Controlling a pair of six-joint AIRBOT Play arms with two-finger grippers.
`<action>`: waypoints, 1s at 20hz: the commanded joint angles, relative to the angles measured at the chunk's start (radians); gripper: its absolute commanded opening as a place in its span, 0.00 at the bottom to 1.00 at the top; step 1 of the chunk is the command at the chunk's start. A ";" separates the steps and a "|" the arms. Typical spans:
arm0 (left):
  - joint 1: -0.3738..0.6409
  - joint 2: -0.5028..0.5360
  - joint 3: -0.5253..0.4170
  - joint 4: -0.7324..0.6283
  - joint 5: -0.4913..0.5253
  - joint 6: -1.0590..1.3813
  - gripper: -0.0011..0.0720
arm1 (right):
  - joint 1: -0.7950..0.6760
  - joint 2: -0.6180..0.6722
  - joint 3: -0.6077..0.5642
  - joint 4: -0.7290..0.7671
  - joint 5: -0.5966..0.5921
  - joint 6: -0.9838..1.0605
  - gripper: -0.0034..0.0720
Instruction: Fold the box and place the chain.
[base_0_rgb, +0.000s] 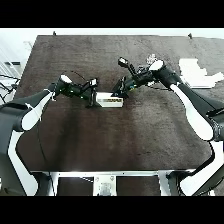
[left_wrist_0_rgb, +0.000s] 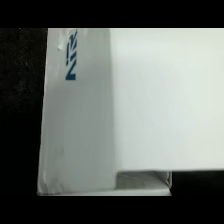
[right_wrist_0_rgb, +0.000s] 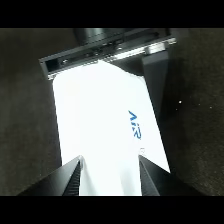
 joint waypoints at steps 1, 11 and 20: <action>-0.001 0.000 0.000 0.000 0.000 0.000 0.49 | 0.012 -0.004 0.002 -0.027 -0.020 -0.002 0.61; -0.001 0.000 0.000 0.000 0.000 0.000 0.49 | 0.020 -0.028 0.002 -0.057 -0.039 -0.025 0.60; -0.001 0.000 0.000 0.000 0.000 0.000 0.49 | 0.019 -0.028 0.038 -0.056 -0.079 -0.029 0.60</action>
